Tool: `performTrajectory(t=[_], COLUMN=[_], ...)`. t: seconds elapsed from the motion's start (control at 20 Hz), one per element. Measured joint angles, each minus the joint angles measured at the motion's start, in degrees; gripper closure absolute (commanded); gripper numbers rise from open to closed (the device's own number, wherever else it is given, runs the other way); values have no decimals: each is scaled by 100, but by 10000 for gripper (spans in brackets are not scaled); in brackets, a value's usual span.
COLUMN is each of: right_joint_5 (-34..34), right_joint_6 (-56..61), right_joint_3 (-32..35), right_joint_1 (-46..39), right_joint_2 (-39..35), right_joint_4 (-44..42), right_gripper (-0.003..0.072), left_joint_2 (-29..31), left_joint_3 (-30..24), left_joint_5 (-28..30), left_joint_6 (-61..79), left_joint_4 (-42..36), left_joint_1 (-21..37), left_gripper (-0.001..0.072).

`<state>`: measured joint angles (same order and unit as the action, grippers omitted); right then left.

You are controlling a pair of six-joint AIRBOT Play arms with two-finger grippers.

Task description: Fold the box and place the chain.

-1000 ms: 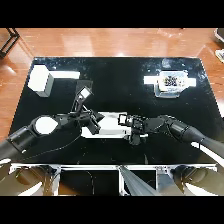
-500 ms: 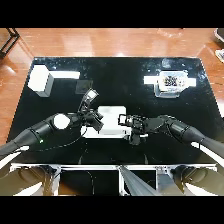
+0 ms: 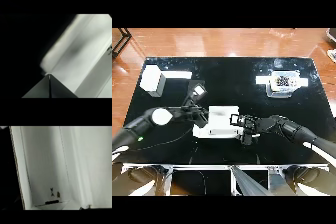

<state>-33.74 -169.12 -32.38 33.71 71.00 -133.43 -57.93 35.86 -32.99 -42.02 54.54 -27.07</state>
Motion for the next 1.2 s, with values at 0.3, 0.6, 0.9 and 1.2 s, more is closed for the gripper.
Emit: performTrajectory(t=[0.3,0.6,0.9,1.2], right_joint_5=[9,-7,-83,-118], right_joint_6=[2,2,4,2], right_joint_3=[2,2,0,0], right_joint_1=[0,0,0,0], right_joint_2=[0,0,0,0], right_joint_4=[0,0,0,0], right_gripper=[470,470,470,470], left_joint_2=[636,645,87,-520], left_joint_3=[22,-173,-278,-293], left_joint_5=[-2002,-2337,-2085,-2013], left_joint_6=[192,2275,4282,4841], left_joint_4=[564,293,-522,-796], left_joint_1=[822,975,903,601], left_gripper=[69,80,112,145])
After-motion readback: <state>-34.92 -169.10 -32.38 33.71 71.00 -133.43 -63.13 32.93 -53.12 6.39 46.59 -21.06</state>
